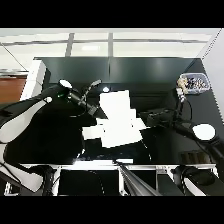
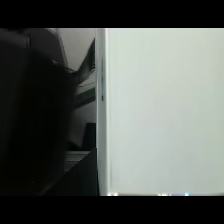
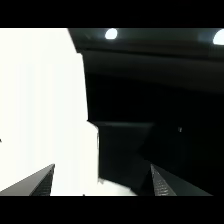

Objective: Fold the box and place the chain.

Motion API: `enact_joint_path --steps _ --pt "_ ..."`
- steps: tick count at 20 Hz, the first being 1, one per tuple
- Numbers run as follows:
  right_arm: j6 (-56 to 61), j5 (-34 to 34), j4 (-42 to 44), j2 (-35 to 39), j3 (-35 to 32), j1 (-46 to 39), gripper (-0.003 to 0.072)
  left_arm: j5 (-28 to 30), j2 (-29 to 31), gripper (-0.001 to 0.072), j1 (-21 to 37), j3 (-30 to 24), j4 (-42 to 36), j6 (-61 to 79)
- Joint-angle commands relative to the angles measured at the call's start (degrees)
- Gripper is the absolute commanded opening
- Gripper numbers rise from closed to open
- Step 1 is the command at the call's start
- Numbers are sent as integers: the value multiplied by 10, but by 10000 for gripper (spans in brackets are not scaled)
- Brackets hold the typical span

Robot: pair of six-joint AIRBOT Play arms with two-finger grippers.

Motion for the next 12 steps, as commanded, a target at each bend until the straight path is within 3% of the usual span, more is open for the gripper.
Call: enact_joint_path --steps 1,5,6,9,12 --pt "-2 82 -215 0 90 0 709 31 57 24 -11 -21 8 16" --pt "-53 136 -303 -2 118 0 708 212 188 27 -62 -137 -25 183" --pt "-70 148 -307 -6 118 0 708 227 205 27 -76 -153 -25 258" --pt "-91 155 -307 -11 116 0 708 245 209 27 -109 -157 53 396" --pt "-153 202 -307 -16 115 1 707 327 201 26 -133 -158 84 382"
